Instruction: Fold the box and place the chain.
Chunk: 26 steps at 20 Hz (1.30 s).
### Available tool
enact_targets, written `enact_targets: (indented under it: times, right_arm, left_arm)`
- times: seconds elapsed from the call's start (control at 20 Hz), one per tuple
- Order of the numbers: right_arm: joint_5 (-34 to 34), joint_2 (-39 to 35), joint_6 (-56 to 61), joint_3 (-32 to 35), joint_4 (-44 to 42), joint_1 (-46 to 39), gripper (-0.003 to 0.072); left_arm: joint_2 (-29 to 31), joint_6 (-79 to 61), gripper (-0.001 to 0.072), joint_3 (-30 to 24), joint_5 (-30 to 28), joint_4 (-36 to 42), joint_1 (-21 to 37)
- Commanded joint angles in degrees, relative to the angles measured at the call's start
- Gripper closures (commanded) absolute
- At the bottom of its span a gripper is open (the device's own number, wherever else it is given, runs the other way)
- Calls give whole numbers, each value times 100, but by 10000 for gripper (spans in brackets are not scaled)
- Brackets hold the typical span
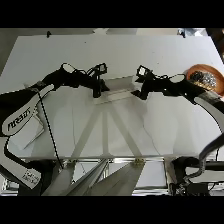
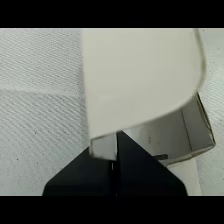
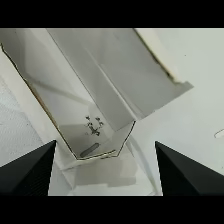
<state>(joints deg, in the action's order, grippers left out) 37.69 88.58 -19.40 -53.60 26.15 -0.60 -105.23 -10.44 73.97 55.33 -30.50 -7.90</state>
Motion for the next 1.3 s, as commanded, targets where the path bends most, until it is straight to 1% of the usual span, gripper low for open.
enact_targets:
  times: [0.0, 0.2, 0.45, 0.65, 0.8, 0.85, 1.1, 1.2, 1.25]
  right_arm:
    - [426, 197, -278, -240, 83, -24, -4]
    - [466, 205, -363, -363, 256, -24, -4]
    - [522, 284, -514, -437, 249, -26, -4]
    - [1130, 616, -461, -656, 245, -42, -4]
    - [1886, 1027, -68, -1139, 328, -162, -4]
    - [2013, 1117, 42, -1241, 411, -166, -4]
    - [2337, 1215, 146, -1290, 678, -87, -4]
    - [2273, 1215, 262, -1290, 811, -79, -4]
    - [2118, 1222, 474, -1290, 964, -85, -4]
  left_arm:
    - [-4, -2, 695, 2, 20, 2, -4]
    - [-4, -2, 695, 2, 20, 2, -4]
    - [-4, -2, 695, 2, 20, 2, -4]
    - [-4, -2, 695, 2, 20, 2, -4]
    - [-4, -2, 695, 2, 20, 2, -4]
    - [-4, -2, 695, 2, 20, 2, -4]
    - [-4, -2, 695, 2, 20, 2, -4]
    - [-4, -2, 695, 2, 20, 2, -4]
    - [-4, -2, 695, 2, 20, 2, -4]
